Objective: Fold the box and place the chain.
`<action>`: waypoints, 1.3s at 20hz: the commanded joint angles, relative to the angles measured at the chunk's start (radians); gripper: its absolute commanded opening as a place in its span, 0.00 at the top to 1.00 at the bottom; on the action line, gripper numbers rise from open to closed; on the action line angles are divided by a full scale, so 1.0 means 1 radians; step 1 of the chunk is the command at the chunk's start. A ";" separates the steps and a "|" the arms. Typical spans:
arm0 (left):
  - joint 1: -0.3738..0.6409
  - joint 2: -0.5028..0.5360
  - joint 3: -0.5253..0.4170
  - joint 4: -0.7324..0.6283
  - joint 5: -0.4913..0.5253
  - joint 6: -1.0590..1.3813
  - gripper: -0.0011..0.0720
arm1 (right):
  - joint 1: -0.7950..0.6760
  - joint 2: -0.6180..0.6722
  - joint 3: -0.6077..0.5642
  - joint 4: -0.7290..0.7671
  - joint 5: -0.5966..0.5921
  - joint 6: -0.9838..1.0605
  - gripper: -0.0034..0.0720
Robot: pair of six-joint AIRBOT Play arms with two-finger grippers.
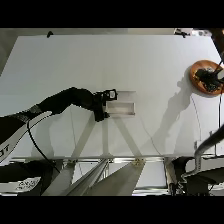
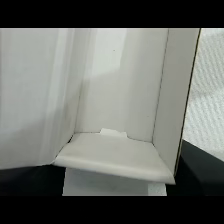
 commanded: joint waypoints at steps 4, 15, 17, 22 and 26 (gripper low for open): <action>0.000 0.000 0.001 0.000 0.000 0.000 0.77 | 0.000 0.269 0.001 0.024 0.203 -0.150 0.94; 0.000 0.000 0.001 0.000 0.000 0.000 0.77 | 0.040 0.835 0.001 0.530 0.758 -0.413 0.94; 0.000 0.000 0.001 0.000 0.000 0.000 0.77 | 0.082 0.889 0.001 0.518 0.806 -0.398 0.94; 0.000 0.000 0.001 0.000 0.000 0.000 0.77 | 0.132 0.878 -0.045 0.273 0.784 -0.294 0.94; 0.000 0.000 0.001 0.000 0.000 0.000 0.77 | 0.129 0.714 -0.101 0.067 0.690 -0.217 0.94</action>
